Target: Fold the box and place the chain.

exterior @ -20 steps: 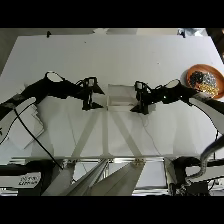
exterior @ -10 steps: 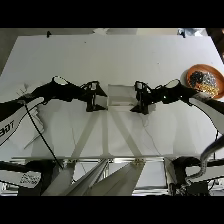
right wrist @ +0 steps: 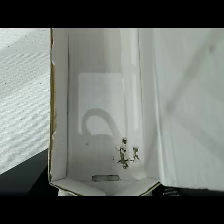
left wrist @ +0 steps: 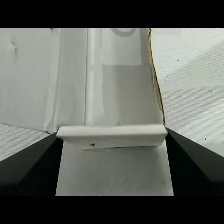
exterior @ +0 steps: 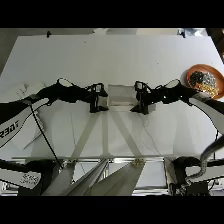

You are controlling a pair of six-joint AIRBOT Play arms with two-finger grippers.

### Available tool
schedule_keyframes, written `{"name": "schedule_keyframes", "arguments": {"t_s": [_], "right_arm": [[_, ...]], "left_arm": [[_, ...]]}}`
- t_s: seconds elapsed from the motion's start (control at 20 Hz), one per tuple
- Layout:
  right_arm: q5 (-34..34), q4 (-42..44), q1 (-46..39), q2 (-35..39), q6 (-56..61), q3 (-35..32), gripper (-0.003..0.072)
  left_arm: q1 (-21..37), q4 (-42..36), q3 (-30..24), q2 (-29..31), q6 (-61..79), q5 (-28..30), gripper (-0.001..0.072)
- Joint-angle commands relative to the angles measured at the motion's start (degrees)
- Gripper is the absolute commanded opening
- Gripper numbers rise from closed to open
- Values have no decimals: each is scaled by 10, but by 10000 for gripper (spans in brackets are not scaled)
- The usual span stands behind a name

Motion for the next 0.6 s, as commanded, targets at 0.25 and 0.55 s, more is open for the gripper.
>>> {"name": "schedule_keyframes", "arguments": {"t_s": [0.25,0.55], "right_arm": [[0,0,0,0,0,0,398],[0,0,0,0,0,0,398]], "left_arm": [[-21,-21,3,-10,21,15,698],[-37,-21,20,-19,13,28,505]]}}
